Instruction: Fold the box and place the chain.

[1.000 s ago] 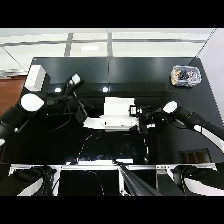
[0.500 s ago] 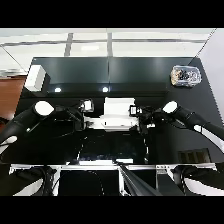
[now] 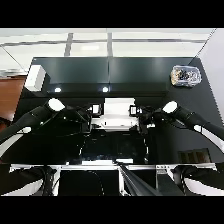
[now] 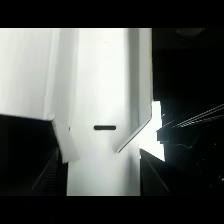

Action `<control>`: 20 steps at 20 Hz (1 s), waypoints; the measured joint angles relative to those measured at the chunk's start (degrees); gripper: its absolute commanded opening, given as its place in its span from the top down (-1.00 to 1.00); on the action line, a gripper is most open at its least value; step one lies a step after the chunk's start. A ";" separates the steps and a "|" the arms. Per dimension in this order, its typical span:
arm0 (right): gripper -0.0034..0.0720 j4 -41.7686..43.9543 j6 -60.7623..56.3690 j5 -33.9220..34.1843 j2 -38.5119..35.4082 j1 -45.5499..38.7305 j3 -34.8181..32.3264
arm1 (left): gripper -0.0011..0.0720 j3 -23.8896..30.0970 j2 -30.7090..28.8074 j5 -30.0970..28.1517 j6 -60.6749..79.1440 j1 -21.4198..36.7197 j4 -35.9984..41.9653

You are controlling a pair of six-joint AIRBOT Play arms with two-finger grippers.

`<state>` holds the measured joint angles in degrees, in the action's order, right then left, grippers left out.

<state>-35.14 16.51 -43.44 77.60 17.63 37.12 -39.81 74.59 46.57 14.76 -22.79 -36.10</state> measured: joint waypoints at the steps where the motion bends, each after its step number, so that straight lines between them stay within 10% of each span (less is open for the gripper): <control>1: 0.12 0.00 0.00 0.00 0.00 0.00 -0.02 | 0.15 -0.07 0.24 -0.09 0.11 -0.24 0.66; 16: 0.12 -0.02 -0.02 -0.02 0.00 0.00 0.00 | 0.36 -0.11 2.45 -4.94 0.31 -4.87 7.58; 18: 0.12 -0.02 -0.02 -0.02 0.00 0.00 -0.02 | 0.84 -0.11 2.75 -5.92 0.28 -5.38 8.35; 19: 0.12 -0.02 -0.02 -0.02 0.00 0.00 -0.02 | 0.82 -0.11 2.84 -6.16 0.28 -5.53 8.61; 20: 0.12 -0.04 -0.02 -0.02 0.00 0.00 0.00 | 0.28 -0.11 2.91 -6.40 0.31 -5.66 8.74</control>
